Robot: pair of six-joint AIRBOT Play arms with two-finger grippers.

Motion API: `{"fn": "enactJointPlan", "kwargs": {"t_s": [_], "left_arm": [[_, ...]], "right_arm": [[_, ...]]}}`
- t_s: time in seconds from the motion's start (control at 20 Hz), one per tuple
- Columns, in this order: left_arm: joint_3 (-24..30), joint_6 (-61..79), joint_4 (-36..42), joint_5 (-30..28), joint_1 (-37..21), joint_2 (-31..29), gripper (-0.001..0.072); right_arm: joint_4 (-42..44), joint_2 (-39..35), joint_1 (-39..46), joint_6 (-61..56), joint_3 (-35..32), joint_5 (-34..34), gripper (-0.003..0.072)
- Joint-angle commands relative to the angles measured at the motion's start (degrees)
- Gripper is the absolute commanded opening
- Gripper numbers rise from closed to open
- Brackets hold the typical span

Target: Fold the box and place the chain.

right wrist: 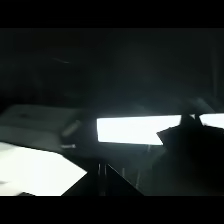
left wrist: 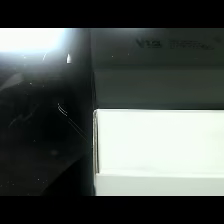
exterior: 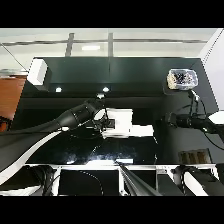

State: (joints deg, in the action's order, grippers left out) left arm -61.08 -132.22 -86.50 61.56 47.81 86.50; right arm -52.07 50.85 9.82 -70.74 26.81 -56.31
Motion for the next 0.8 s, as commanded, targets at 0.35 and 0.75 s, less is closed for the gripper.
{"fn": "enactJointPlan", "kwargs": {"t_s": [0.35,0.75], "left_arm": [[0.0,0.0,0.2,0.3,0.0,0.0,0.0031],[0.0,0.0,0.2,0.5,0.0,0.0,0.0031]], "right_arm": [[10.2,15.0,-5.4,-5.6,-3.6,-4.9,0.0048],[21.3,15.8,-8.9,13.2,-1.6,-11.0,0.0511]]}}
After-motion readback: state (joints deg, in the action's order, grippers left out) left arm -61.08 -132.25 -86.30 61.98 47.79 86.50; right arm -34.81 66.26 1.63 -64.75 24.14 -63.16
